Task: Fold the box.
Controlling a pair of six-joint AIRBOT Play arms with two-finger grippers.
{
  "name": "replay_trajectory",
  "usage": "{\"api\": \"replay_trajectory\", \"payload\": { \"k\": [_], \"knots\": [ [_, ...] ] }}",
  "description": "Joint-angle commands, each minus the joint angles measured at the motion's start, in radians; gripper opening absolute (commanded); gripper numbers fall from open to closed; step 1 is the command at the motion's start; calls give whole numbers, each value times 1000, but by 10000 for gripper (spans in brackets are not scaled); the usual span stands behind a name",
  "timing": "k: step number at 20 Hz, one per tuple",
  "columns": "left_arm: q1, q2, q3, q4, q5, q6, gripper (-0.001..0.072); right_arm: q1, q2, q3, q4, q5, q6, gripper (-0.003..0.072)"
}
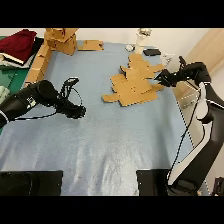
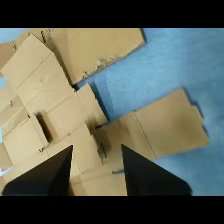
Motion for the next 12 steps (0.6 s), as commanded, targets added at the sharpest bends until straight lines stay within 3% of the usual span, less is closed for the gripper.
{"api": "replay_trajectory", "payload": {
  "k": [1,10,11,12],
  "knots": [
    [0,0,1,0,0,0,10,13,-87,62,45,-10,-25,473],
    [0,0,1,0,0,0,10,77,-106,61,54,-129,-89,433],
    [0,0,1,0,0,0,10,84,-106,61,55,-139,-95,382],
    [0,0,1,0,0,0,10,92,-106,61,57,-147,-97,259]
  ]
}}
